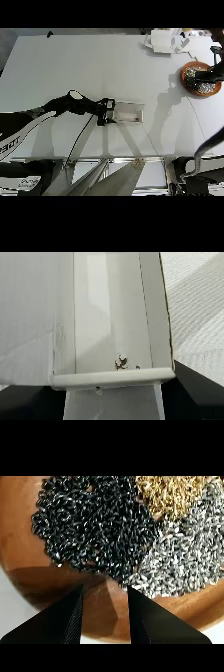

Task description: Fold the box and place the chain.

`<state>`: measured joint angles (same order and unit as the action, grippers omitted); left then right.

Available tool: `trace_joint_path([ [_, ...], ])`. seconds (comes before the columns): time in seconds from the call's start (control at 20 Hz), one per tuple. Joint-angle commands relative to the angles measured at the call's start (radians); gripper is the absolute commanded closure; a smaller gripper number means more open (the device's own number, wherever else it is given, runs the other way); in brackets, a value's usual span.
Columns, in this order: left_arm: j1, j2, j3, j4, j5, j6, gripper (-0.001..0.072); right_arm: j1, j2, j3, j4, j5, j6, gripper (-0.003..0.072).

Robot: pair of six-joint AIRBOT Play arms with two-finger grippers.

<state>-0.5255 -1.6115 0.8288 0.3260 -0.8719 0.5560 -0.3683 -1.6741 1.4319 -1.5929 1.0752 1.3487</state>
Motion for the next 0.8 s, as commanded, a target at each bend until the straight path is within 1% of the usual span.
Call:
trace_joint_path([
  [0.0,0.000,0.000,0.000,0.000,0.000,0.000,0.0459,-0.008,-0.043,0.003,0.000,-0.058,-0.010,0.0415],
  [0.15,0.000,0.000,0.000,0.000,0.000,0.000,0.0459,-0.008,-0.045,0.003,0.000,-0.111,-0.003,0.0417],
  [0.4,0.000,0.000,0.000,0.000,0.000,0.000,0.0459,-0.008,-0.082,0.003,0.000,-0.129,-0.001,0.0427],
  [0.45,0.000,0.000,0.000,0.000,0.000,0.000,0.0459,-0.008,-0.090,0.003,0.000,-0.131,0.003,0.0496],
  [0.5,0.000,0.000,0.000,0.000,0.000,0.000,0.0459,-0.008,-0.098,0.003,0.000,-0.134,0.005,0.0547],
  [0.6,0.000,0.000,0.000,0.000,0.000,0.000,0.0459,-0.008,-0.101,0.003,0.000,-0.137,0.008,0.0573],
  [0.75,0.000,0.000,0.000,0.000,0.000,0.000,0.0459,-0.008,-0.101,0.003,-0.002,-0.142,0.008,0.0574],
])
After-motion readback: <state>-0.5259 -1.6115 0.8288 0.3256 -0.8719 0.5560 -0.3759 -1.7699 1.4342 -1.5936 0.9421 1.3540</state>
